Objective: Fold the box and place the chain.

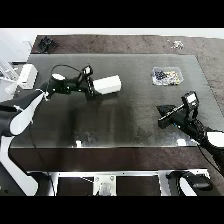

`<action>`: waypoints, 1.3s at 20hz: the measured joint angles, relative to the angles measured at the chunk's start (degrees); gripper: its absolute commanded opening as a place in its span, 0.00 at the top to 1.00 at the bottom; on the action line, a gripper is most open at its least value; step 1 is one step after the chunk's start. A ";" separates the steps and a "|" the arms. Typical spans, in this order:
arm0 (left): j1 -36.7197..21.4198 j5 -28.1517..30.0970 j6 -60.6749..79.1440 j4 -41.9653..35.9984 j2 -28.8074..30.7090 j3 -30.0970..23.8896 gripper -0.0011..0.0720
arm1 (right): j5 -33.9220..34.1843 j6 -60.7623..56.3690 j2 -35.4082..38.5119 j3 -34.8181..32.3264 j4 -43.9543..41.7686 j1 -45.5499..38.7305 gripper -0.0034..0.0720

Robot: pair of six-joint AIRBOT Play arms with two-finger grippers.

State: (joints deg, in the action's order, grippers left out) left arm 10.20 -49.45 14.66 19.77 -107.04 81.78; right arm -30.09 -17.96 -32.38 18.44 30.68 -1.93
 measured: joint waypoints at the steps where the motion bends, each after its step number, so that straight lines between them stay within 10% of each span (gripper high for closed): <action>1: -0.26 3.43 -1.73 0.20 1.51 -0.02 0.96 | 0.04 0.00 0.02 -0.04 -0.02 0.00 0.94; 10: -12.50 33.70 -22.62 0.76 11.32 -0.44 0.96 | 0.11 -0.04 0.02 -1.66 -0.04 0.00 0.94; 26: -29.09 25.83 -47.63 15.02 1.77 -1.42 0.96 | 0.33 -0.04 0.02 -4.00 -3.30 0.00 0.94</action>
State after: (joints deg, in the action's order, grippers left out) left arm -18.90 -23.62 -32.97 34.79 -105.27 80.36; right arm -29.76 -18.00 -32.36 14.44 27.38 -1.93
